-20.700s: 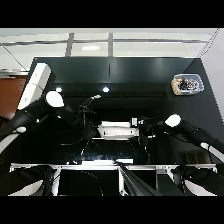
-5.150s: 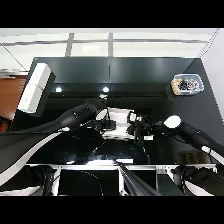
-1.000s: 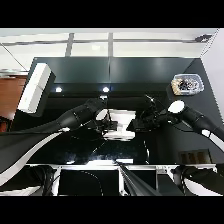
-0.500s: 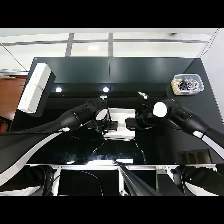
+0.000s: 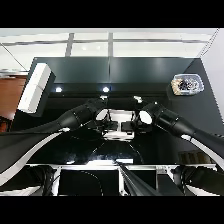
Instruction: Fold the box and place the chain.
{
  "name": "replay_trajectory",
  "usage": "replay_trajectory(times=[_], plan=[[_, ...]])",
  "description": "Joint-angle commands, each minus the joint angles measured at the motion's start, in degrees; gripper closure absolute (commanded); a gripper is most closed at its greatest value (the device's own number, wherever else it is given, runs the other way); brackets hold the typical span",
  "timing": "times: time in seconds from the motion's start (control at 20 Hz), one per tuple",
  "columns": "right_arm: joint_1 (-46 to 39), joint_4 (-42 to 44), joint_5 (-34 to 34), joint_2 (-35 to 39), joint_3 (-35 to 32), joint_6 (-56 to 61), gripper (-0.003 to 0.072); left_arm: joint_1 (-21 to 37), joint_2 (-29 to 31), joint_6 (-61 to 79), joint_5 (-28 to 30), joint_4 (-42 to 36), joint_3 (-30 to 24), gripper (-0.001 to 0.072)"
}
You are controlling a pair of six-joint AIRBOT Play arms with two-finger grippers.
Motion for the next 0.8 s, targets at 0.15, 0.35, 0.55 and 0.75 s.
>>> replay_trajectory(times=[0.15,0.35,0.55,0.75], plan=[[1.1,-0.9,1.0,-1.5,0.5,2.2,0.0450,0.0,0.0,0.0,-0.1,0.1,0.0,0.0681],[1.1,-0.9,0.2,-1.6,0.5,2.6,0.0656,0.0,0.0,0.0,-0.1,0.1,0.0,0.0681],[1.1,-0.9,-0.1,-1.6,0.5,4.1,0.0673,0.0,0.0,0.0,-0.1,0.1,0.0,0.0681],[1.1,-0.7,0.2,-1.6,0.5,4.0,0.0398,0.0,0.0,0.0,-0.1,0.1,0.0,0.0681]])
